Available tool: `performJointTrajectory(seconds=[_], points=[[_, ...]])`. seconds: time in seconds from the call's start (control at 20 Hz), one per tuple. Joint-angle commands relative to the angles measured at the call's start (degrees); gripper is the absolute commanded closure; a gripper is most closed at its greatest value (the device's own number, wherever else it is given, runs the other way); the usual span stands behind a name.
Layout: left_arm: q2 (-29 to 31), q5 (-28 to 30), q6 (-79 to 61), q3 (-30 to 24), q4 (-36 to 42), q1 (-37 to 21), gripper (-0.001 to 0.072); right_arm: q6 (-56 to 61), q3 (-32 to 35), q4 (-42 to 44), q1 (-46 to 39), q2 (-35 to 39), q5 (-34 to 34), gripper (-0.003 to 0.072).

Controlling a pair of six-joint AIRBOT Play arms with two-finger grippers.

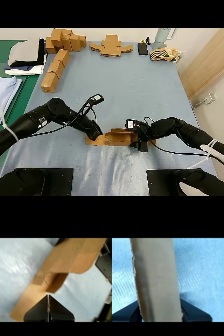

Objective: Fold the box.

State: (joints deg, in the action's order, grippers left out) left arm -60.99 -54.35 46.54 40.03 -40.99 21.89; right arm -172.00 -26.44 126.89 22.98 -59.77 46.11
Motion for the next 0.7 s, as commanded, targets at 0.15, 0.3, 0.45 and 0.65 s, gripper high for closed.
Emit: performJointTrajectory(seconds=[0.15, 0.3, 0.45, 0.65], points=[[-5.68, 10.14, 18.12, 2.6, 13.81, 3.3, 0.0699, 0.02, 0.0, -0.04, 0.0, -0.04, -0.2, 0.0177], [-13.31, 13.35, 14.27, 6.97, 23.69, 1.09, 0.07, 0.02, 0.0, -0.02, 0.0, -0.04, -0.11, 0.0177], [-21.05, 10.69, 10.69, 11.06, 29.88, 0.02, 0.0699, 0.02, 0.0, -0.22, 0.0, -0.04, -0.13, 0.0177], [-27.28, 6.64, 12.46, 13.25, 26.16, 0.04, 0.07, 0.02, 0.0, -0.46, 0.0, -0.04, -0.13, 0.0177]])
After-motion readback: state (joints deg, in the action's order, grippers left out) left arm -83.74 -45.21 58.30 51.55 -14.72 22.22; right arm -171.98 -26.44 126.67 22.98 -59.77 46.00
